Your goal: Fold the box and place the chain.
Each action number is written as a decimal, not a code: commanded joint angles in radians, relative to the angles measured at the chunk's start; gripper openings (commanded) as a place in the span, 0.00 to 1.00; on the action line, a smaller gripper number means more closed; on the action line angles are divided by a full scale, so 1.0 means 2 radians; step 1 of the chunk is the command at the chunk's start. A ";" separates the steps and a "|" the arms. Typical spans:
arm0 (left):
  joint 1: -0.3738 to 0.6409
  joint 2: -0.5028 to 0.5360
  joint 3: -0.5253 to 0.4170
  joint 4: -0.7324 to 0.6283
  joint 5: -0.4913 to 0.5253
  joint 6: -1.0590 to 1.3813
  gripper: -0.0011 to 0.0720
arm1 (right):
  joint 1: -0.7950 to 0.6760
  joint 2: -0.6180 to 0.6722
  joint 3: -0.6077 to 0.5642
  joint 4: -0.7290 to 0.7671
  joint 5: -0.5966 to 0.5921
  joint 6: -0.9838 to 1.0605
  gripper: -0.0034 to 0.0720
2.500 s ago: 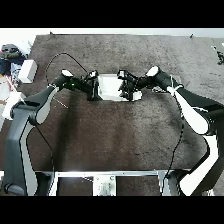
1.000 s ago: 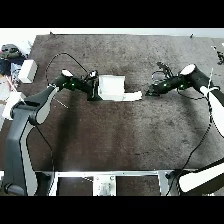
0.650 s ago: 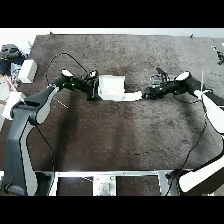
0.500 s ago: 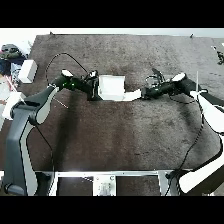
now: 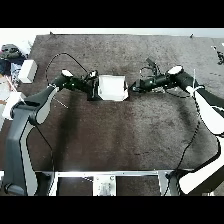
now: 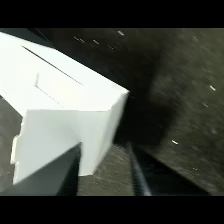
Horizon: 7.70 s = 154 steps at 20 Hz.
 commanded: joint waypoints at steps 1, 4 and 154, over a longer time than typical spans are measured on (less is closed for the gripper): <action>0.000 0.000 0.000 0.000 0.000 0.000 0.68 | 0.023 0.001 0.011 -0.018 0.000 0.030 0.53; 0.000 0.000 0.000 0.000 0.000 0.000 0.68 | 0.042 0.000 0.011 -0.030 -0.006 0.036 0.53; 0.000 0.000 0.000 0.000 -0.002 0.000 0.68 | 0.262 0.262 0.145 -0.425 -0.300 0.137 0.06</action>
